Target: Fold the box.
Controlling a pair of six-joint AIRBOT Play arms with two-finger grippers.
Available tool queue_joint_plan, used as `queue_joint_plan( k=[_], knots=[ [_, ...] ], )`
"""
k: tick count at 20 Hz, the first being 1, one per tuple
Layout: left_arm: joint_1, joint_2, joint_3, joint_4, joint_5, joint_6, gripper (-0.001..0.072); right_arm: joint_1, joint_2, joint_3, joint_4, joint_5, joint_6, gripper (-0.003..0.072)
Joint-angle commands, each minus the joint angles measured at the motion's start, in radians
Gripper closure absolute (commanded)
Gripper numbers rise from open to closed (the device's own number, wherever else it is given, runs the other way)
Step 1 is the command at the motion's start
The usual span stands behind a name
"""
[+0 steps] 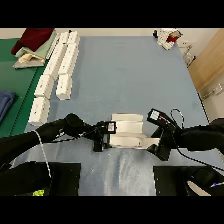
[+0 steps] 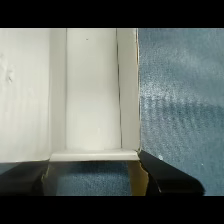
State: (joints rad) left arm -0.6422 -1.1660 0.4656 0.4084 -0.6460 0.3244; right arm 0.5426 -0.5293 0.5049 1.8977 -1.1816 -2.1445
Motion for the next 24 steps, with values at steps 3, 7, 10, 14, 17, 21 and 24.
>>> queue_joint_plan(
  k=[3, 7, 10, 14, 17, 21, 24],
  knots=[
    [0.0, 0.0, 0.0, 0.0, 0.0, 0.0, 0.0241, 0.008, -0.096, -0.054, -0.123, 0.158, -0.254, 0.0074],
    [0.0, 0.0, 0.0, 0.0, 0.0, 0.0, 0.0241, 0.008, -0.22, -0.054, -0.094, 0.215, -0.377, 0.0074],
    [0.0, 0.0, 0.0, 0.0, 0.0, 0.0, 0.0241, 0.009, -0.245, -0.054, -0.093, 0.236, -0.415, 0.0074],
    [0.0, 0.0, 0.0, 0.0, 0.0, 0.0, 0.0241, 0.021, -0.246, -0.053, -0.077, 0.24, -0.415, 0.0281],
    [0.0, 0.0, 0.0, 0.0, 0.0, 0.0, 0.024, 0.021, -0.247, -0.053, -0.023, 0.243, -0.424, 0.0428],
    [0.0, 0.0, 0.0, 0.0, 0.0, 0.0, 0.024, 0.021, -0.251, -0.053, 0.058, 0.277, -0.489, 0.0538],
    [0.0, 0.0, 0.0, 0.0, 0.0, 0.0, 0.024, 0.021, -0.269, -0.053, 0.098, 0.303, -0.528, 0.0537]
  ],
)
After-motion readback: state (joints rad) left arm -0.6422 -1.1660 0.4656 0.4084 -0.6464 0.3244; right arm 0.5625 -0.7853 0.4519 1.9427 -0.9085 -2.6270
